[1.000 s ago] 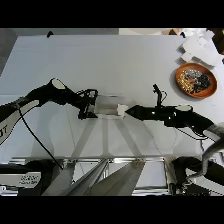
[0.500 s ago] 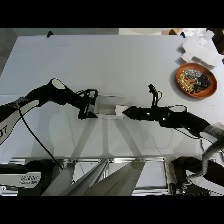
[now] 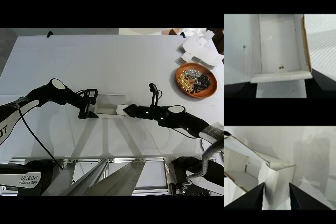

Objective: Fold the box and place the chain.

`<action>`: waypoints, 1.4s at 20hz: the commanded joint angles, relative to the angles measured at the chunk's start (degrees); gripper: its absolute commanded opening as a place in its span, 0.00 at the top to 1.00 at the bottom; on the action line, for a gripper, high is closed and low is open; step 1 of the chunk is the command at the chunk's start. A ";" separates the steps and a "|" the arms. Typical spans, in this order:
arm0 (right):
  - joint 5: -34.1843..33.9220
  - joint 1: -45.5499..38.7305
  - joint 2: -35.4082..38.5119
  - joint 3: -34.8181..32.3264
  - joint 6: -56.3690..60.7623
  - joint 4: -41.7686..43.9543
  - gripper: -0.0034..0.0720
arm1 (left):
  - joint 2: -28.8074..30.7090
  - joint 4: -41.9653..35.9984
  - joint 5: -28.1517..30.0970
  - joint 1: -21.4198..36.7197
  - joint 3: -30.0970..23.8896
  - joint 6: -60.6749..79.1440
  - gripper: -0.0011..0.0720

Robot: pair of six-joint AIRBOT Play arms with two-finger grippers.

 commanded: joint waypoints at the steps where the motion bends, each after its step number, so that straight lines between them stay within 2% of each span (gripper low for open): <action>1: -1.70 1.29 0.13 0.07 0.13 -0.02 0.51 | 0.02 0.20 -0.11 0.04 0.04 0.09 0.53; 7: -3.34 4.26 0.22 4.13 0.20 -0.42 0.50 | 0.02 0.20 -0.13 0.04 0.04 0.09 0.53; 9: -3.96 5.68 0.22 5.57 2.29 -3.30 0.50 | 0.02 0.20 -0.11 0.04 0.04 0.09 0.53; 15: -6.60 10.45 0.22 7.80 29.55 -35.15 0.50 | 0.02 0.20 -0.11 0.04 0.04 0.09 0.53; 17: -7.50 11.91 0.22 8.52 35.12 -42.51 0.50 | 0.02 0.20 -0.11 0.04 0.04 0.09 0.53; 21: -8.11 13.62 0.22 9.81 44.04 -51.41 0.50 | 0.02 0.20 -0.13 0.04 0.04 0.09 0.53; 24: -6.12 13.70 0.22 11.41 45.24 -52.68 0.50 | 0.02 0.20 -0.13 0.04 0.04 0.09 0.53; 25: -4.94 13.70 0.20 12.37 45.22 -53.05 0.49 | 0.02 0.20 -0.11 0.04 0.04 0.09 0.53; 26: -3.48 13.70 0.20 13.55 45.24 -53.66 0.38 | 0.02 0.20 -0.11 0.04 0.04 0.09 0.53; 27: -1.53 13.70 0.20 14.86 45.24 -54.38 0.31 | 0.02 0.20 -0.13 0.04 0.04 0.09 0.53; 28: 0.44 13.70 0.20 16.13 45.24 -55.49 0.31 | 0.02 0.20 -0.13 0.04 0.04 0.09 0.53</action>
